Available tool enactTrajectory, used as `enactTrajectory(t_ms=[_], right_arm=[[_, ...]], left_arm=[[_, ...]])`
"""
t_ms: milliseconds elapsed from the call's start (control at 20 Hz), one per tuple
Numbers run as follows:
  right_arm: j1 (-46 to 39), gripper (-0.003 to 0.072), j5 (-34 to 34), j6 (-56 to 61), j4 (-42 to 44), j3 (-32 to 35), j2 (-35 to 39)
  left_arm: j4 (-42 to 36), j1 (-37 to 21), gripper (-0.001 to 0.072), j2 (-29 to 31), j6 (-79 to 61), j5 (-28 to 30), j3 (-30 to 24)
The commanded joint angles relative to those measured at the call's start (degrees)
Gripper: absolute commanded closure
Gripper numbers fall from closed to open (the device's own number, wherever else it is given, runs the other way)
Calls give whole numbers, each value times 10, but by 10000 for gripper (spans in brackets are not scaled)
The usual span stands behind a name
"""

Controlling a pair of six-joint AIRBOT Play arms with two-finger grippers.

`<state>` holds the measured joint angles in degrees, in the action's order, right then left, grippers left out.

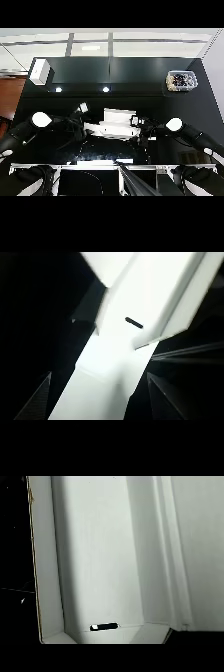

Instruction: Fold the box and place the chain.

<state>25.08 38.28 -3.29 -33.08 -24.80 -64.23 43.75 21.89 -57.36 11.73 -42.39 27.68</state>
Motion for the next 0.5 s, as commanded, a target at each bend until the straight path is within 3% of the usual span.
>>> enactTrajectory(t_ms=[0, 250, 450], right_arm=[[0, 223, 0, 0, 0, -1, 0], [0, 223, 2, 0, 0, -1, 0], [0, 223, 3, 0, 0, -1, 0]], left_arm=[[3, 34, 45, -25, -105, 39, -15], [-13, 56, 44, -43, -105, 74, -12], [-67, 56, 44, -71, -154, 40, 16]])
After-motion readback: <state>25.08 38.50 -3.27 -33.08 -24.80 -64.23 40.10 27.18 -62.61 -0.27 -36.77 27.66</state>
